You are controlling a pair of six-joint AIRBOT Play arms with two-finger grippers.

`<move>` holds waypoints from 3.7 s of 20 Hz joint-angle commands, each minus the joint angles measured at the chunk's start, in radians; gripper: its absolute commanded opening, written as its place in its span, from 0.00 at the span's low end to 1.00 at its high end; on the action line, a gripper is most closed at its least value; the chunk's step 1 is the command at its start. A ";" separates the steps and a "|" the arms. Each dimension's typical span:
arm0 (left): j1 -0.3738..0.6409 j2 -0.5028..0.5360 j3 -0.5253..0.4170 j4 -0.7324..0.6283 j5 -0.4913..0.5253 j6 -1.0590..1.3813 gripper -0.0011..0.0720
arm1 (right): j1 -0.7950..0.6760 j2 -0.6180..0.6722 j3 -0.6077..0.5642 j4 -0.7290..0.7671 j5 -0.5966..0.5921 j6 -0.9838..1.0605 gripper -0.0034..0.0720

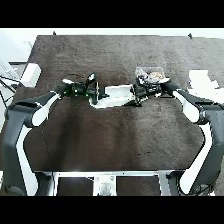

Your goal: Fold the box and place the chain.

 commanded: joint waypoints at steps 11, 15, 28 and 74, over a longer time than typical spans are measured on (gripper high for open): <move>0.000 0.001 0.001 0.001 -0.001 0.000 0.04 | -0.001 0.000 0.003 -0.005 0.030 -0.023 0.82; 0.000 0.000 0.001 0.001 -0.001 0.000 0.04 | -0.001 0.000 0.002 0.015 0.030 -0.022 0.82; 0.000 0.000 0.001 0.001 0.000 0.000 0.04 | -0.002 0.000 0.002 0.014 0.030 -0.019 0.82; -0.011 0.425 -0.104 0.087 -0.239 -0.097 0.03 | -0.002 -0.001 0.002 0.014 0.029 -0.019 0.82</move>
